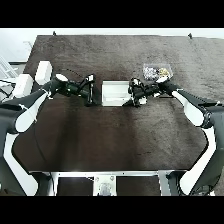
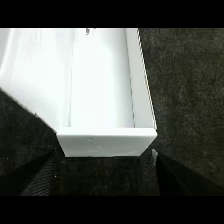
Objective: Fold the box and place the chain.
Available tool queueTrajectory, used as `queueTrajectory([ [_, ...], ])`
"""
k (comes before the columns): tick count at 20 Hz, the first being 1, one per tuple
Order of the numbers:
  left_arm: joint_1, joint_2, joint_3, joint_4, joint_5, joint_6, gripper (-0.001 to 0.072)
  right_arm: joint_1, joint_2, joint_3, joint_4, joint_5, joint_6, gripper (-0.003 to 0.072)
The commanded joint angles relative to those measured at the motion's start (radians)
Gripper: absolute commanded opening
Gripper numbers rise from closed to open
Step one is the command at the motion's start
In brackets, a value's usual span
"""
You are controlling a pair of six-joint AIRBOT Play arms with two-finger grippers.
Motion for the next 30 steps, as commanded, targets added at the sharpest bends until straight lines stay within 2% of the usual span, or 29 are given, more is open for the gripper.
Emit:
queueTrajectory([
  [1, -0.009, -0.007, 0.001, -0.003, 0.020, 0.007, 0.0720, 0.001, 0.000, 0.000, 0.000, 0.000, 0.000, 0.0478],
  [30, -0.054, -0.056, 0.015, -0.071, 0.111, 0.059, 0.0718, 0.001, 0.000, 0.000, 0.000, 0.000, 0.000, 0.0478],
])
